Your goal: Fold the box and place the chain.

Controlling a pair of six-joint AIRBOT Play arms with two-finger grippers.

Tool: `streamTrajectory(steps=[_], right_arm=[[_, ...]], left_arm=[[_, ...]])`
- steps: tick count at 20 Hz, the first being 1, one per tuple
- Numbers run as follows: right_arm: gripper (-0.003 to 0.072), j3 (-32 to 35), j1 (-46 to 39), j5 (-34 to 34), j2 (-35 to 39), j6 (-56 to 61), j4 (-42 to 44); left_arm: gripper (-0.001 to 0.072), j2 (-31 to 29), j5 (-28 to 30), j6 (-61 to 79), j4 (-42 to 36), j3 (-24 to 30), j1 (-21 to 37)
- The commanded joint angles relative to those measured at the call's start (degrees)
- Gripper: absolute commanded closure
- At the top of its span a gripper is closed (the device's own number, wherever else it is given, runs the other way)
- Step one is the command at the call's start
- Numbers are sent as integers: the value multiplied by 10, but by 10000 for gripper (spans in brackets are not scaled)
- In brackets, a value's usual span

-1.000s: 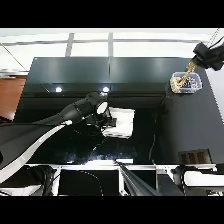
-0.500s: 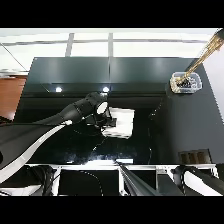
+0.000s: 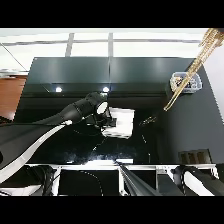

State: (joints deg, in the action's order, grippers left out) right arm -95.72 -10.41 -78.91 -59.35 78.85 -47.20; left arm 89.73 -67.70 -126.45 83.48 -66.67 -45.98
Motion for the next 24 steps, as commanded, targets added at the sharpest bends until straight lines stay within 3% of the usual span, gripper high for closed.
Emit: streamTrajectory(steps=[1,9,16,24], right_arm=[[676,2,46,-76,4,-14,41],[677,12,195,-68,3,-8,38],[677,12,216,-73,3,2,42],[677,11,216,-59,3,-3,155]], left_arm=[[681,0,1,0,0,-1,0],[681,1,1,0,0,-1,0],[681,1,0,0,0,-1,0],[681,1,0,0,0,-1,0]])
